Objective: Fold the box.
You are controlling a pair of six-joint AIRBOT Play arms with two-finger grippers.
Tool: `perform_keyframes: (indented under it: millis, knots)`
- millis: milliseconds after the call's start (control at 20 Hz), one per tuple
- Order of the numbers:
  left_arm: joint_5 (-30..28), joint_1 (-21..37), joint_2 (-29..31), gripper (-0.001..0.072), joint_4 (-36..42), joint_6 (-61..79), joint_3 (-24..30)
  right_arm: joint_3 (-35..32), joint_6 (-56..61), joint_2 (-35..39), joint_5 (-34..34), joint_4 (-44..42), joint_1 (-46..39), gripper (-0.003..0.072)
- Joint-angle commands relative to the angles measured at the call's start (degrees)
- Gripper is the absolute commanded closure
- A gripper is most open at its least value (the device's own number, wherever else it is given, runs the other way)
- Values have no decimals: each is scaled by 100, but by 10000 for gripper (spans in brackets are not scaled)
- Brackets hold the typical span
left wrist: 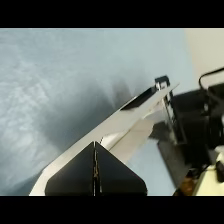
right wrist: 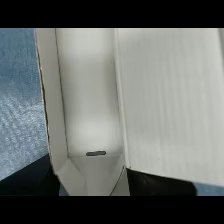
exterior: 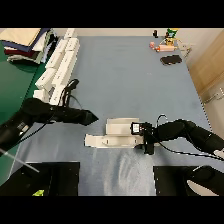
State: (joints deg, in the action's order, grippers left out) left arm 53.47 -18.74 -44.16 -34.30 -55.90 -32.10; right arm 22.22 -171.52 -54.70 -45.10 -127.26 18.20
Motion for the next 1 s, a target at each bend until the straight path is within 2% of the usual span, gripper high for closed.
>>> perform_keyframes:
  millis: [0,50,100,150,200,350,550,750,900,950]
  knots:
    - [1357,542,1222,696,-708,1307,374,-2,4,2,0,-2,2,227]
    - [1423,470,1443,693,-723,1663,518,-2,4,2,0,0,2,227]
    - [1309,358,1572,565,-688,1849,662,-2,4,2,-15,-4,2,227]
    - [1141,214,1615,101,-691,2105,813,-2,4,2,-17,13,2,227]
    - [944,61,1600,15,-702,2302,953,-2,4,2,-28,20,2,227]
    - [389,-463,1375,15,-920,3254,1176,-2,4,2,-37,20,2,227]
    - [-551,-1196,623,16,-940,4033,1174,-2,4,2,-37,20,2,227]
    - [-1123,-1945,-299,15,-944,4223,1001,-2,4,2,-37,17,2,227]
    - [-1521,-2135,-813,17,-944,4310,767,-2,4,2,-37,20,2,227]
    - [-1558,-2131,-955,108,-946,4308,660,-2,4,2,-37,20,2,227]
